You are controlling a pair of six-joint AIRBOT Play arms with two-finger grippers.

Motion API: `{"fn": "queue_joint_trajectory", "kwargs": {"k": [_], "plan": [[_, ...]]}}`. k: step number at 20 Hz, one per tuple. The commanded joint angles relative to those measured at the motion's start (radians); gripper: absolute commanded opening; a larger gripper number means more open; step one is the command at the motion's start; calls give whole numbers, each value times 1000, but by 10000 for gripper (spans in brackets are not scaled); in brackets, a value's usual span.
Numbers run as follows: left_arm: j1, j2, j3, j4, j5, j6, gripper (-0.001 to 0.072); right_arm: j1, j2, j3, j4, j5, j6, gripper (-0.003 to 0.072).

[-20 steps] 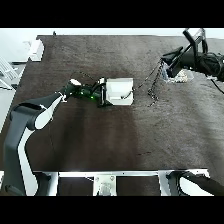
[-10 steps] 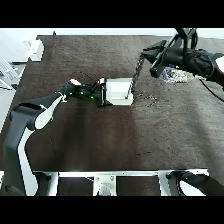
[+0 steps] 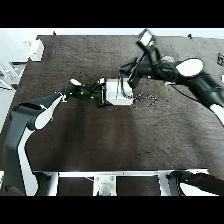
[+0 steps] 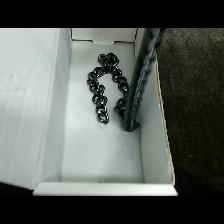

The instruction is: Fold the box and place the chain.

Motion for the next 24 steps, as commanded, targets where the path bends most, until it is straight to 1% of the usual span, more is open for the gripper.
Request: {"fn": "queue_joint_trajectory", "kwargs": {"k": [1, 4, 5, 6, 7, 8, 10, 12, 14, 16, 17, 19, 21, 24], "plan": [[0, 1, 1, 0, 0, 0, 474, 13, -147, 0, -5, -2, 0, 11], [0, 1, 1, 0, 0, 0, 474, 5, -269, 0, -16, -18, -4, 10], [0, 1, 1, 0, 0, 0, 474, -4, -286, 0, -40, -18, -4, 30], [0, 1, 1, 0, 0, 0, 473, -17, -287, 1, -77, -18, -3, 279], [0, 1, 1, 0, 0, 0, 474, -35, -276, 1, -84, -17, -2, 570], [0, 1, 1, 0, 0, 0, 473, -60, -252, 1, -83, -13, -2, 582], [0, 1, 1, 0, 0, 0, 474, -125, -177, 1, -84, 21, -3, 582], [0, 1, 1, 0, 0, 0, 473, -217, -99, 0, -93, 113, -4, 582], [0, 1, 1, 0, 0, 0, 473, -323, -82, -3, -106, 228, -53, 581], [0, 1, 1, 0, 1, 0, 473, -396, -117, -39, -105, 248, -131, 581], [0, 1, 1, 0, 1, 0, 474, -411, -155, -49, -105, 251, -172, 581], [0, 1, 1, 0, 0, 0, 473, -401, -245, -49, -99, 285, -254, 581], [0, 1, 1, 0, 0, 0, 473, -368, -322, -48, -98, 283, -356, 581], [0, 1, 1, 0, 0, 0, 473, -324, -387, -42, -103, 283, -475, 581]]}}
